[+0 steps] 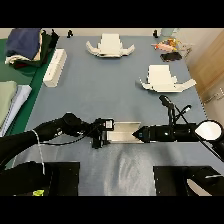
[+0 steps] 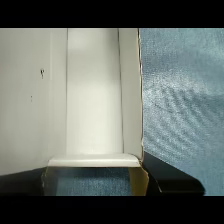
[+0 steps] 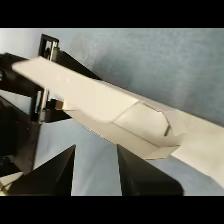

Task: Fold the box.

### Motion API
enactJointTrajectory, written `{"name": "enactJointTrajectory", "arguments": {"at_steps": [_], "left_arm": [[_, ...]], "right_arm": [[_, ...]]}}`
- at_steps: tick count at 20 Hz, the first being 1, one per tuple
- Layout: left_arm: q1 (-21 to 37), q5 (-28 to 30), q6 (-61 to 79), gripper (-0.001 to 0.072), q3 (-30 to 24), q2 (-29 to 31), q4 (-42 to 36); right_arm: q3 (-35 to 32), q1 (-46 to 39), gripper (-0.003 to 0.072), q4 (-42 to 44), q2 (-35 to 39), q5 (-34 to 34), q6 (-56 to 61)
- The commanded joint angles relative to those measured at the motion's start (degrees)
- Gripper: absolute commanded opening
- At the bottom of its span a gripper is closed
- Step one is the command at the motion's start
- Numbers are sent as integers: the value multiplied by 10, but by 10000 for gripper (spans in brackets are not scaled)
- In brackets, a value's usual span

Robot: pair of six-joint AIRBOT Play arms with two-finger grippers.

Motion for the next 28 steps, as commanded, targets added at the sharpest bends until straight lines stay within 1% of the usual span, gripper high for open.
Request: {"name": "enactJointTrajectory", "arguments": {"at_steps": [1, 2, 3, 4, 5, 6, 7, 11, 13, 16, 20, 26, 28], "left_arm": [[0, 0, 0, 447, 0, 0, 0], [0, 0, 0, 447, 0, 0, 0], [0, 0, 0, 447, 0, 0, 0], [0, 0, 0, 446, 0, 0, 0], [0, 0, 0, 446, 0, 0, 0], [0, 0, 0, 447, 0, 0, 0], [0, 0, 0, 447, 0, 0, 0], [0, 0, 0, 447, 0, 0, 0], [0, -1, 0, 446, 0, 0, 0], [0, 0, 0, 446, 0, 0, 0], [0, -1, 0, 446, 0, 0, 0], [0, -1, 0, 446, 0, 0, 0], [0, -1, 0, 447, 0, 0, 0]], "right_arm": [[0, 0, 379, 45, -48, -41, 2], [2, 0, 378, 56, -71, -56, -4], [8, 0, 356, 92, -95, -58, -26], [21, 5, 336, 147, -120, -54, -88], [37, 10, 329, 184, -142, -56, -139], [59, 12, 264, 195, -168, -64, -158], [82, 12, 216, 185, -195, -74, -159], [168, 12, 216, 106, -310, -81, -159], [182, 12, 216, 77, -356, -81, -160], [182, 15, 216, 77, -409, -78, -186], [182, 31, 216, 77, -427, -86, -211], [189, 31, 216, 78, -423, -84, -217], [201, 31, 216, 78, -407, -73, -219]]}}
